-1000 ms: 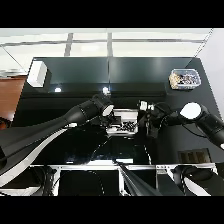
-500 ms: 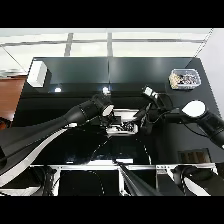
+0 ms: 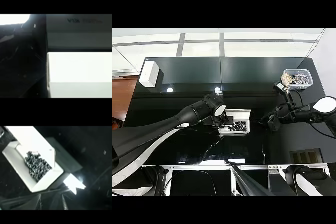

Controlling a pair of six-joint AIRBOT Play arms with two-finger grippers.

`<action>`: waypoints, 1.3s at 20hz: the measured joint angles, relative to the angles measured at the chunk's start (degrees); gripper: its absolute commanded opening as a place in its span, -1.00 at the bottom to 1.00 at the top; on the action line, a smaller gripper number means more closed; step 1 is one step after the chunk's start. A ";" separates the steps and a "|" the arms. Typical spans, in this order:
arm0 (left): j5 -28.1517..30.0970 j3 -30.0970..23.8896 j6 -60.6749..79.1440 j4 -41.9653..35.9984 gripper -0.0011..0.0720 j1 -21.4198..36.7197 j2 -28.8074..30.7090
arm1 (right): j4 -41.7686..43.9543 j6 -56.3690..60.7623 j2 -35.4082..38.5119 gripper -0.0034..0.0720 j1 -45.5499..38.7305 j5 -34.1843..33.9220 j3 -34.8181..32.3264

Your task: Fold the box and place the chain.

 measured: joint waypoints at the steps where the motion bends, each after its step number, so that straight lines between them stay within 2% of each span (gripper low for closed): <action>1: 0.17 0.00 0.00 0.04 -0.90 0.00 0.00 | -0.09 0.68 0.04 -0.04 -0.24 0.63 0.00; 5: 0.50 0.00 0.04 0.26 -0.89 0.04 -0.02 | -0.42 2.10 0.04 -0.04 -0.81 1.81 -0.02; 6: 0.52 0.00 0.04 0.26 -0.77 0.04 -0.02 | -0.46 2.16 0.04 -0.04 -0.83 1.90 -0.02; 7: 0.52 0.00 0.07 0.26 -0.32 0.04 -0.02 | -0.44 2.32 0.04 -0.04 -0.87 1.99 -0.02; 8: 0.63 0.02 0.07 0.22 0.33 0.04 0.02 | -0.48 2.43 0.04 -0.04 -0.92 2.08 -0.02; 9: 0.68 0.09 0.07 -0.04 0.58 0.07 0.15 | -0.46 2.54 0.04 -0.04 -0.94 2.10 -0.02; 13: 0.66 0.20 0.96 -0.26 0.58 -0.17 2.67 | -0.52 2.60 0.04 -0.04 -0.98 2.25 -0.02; 15: 0.28 0.17 3.28 1.18 0.58 -0.63 5.51 | -0.55 2.64 0.04 -0.04 -0.98 2.27 -0.02; 18: -3.23 -1.70 5.18 6.58 0.58 -0.79 11.69 | -0.59 2.75 0.04 -0.04 -0.98 2.32 -0.02; 21: -4.81 -7.41 5.01 10.47 0.58 1.79 19.96 | -0.61 2.75 0.04 -0.04 -0.98 2.29 -0.02; 23: -4.57 -13.29 4.81 11.28 0.58 5.73 26.34 | -0.59 2.80 0.04 -0.04 -0.98 2.29 -0.02; 24: -3.32 -16.65 5.11 10.80 0.57 8.50 29.55 | -0.59 3.08 0.04 -0.04 -0.98 2.29 -0.02; 26: 0.74 -22.84 11.65 4.35 0.57 15.10 34.49 | -0.55 3.65 0.04 -0.04 -0.98 2.32 -0.02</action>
